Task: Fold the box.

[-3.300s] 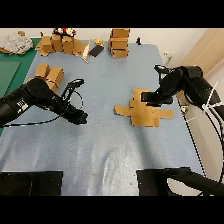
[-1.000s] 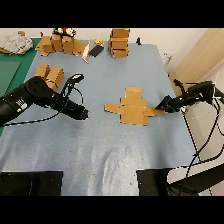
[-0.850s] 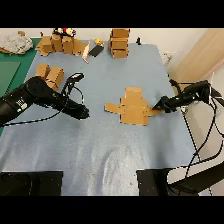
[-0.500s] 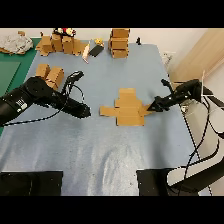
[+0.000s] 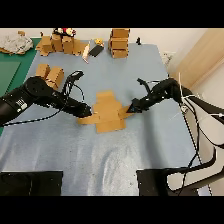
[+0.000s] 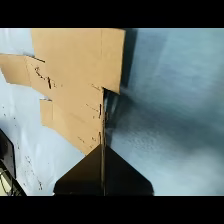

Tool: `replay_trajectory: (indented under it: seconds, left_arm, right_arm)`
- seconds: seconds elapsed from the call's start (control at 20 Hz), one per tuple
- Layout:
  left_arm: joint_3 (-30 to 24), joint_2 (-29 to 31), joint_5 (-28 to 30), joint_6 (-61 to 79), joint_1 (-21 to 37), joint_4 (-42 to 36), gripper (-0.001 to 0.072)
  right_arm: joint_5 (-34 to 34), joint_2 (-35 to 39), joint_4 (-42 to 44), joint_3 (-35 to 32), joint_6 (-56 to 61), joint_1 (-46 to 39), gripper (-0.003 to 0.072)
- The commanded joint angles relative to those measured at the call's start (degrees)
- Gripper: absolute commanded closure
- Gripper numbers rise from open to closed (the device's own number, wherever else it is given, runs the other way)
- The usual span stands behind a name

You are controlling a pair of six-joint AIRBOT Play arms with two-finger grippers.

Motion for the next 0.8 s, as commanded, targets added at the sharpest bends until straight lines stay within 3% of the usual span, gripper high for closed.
replay_trajectory:
  seconds: [0.0,0.25,0.5,0.6,0.75]
  left_arm:
    - [0.0,0.0,0.1,0.0,0.0,-0.1,0.0698]
    - [0.0,0.0,2.4,-0.1,0.0,-1.4,0.0698]
    - [0.0,-0.2,2.2,0.8,0.6,-0.3,0.0695]
    - [0.0,-1.2,0.9,1.6,2.6,-0.2,0.0306]
    - [-0.1,-4.0,-1.1,3.1,6.7,-0.6,0.03]
  right_arm:
    - [3.3,2.5,0.4,-2.3,2.3,6.1,0.0684]
    - [5.5,4.4,0.0,-4.2,5.9,9.2,0.0684]
    - [11.2,12.0,-0.2,-15.1,6.1,9.2,0.0685]
    - [13.4,15.9,-0.2,-20.2,5.3,9.3,0.0685]
    - [18.3,21.7,-1.0,-27.4,3.1,11.4,0.0685]
